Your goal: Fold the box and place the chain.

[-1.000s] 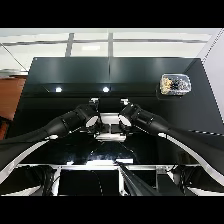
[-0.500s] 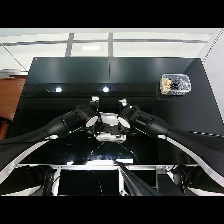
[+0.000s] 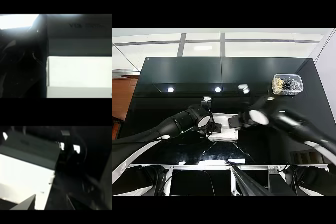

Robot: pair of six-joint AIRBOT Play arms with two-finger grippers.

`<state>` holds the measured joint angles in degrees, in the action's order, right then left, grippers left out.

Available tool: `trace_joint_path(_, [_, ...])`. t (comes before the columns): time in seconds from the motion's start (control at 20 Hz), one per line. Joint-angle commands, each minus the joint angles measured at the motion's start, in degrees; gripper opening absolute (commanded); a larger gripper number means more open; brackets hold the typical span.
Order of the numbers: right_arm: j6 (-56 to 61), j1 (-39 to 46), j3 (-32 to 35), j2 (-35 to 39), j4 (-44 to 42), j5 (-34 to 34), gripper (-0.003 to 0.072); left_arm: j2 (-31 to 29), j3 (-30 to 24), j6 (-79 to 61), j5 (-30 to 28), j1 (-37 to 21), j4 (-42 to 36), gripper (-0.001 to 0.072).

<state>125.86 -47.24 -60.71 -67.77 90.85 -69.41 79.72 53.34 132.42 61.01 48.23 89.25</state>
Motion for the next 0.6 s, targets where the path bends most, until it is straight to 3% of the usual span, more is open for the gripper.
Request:
trace_joint_path(0.0, [-1.84,3.93,-0.04,10.16,9.84,-0.24,0.045,0.02,0.04,0.0,0.66,-0.02,-0.39,0.0032])
trace_joint_path(0.15, [-3.43,12.24,0.11,12.61,17.92,-1.4,0.045,0.02,0.04,0.02,0.74,0.11,-0.42,0.0032])
trace_joint_path(0.25, [-4.28,20.33,1.77,11.91,19.21,3.67,0.0461,0.02,0.04,0.0,0.68,0.37,-0.39,0.0033])
trace_joint_path(0.3, [-5.01,24.57,2.84,10.97,19.1,7.54,0.0661,0.02,0.04,0.02,0.57,0.39,-0.44,0.0032])
trace_joint_path(0.35, [-6.71,29.29,3.37,9.07,18.16,11.93,0.0706,0.02,0.04,0.02,0.55,0.39,-0.44,0.0033])
trace_joint_path(0.45, [-8.04,37.86,2.14,3.17,12.55,20.31,0.0705,0.02,0.04,0.02,0.57,0.37,-0.44,0.0032])
trace_joint_path(0.55, [-8.11,44.11,-2.47,-4.72,6.21,23.21,0.0704,0.02,0.04,0.0,0.57,0.35,-0.42,0.0033])
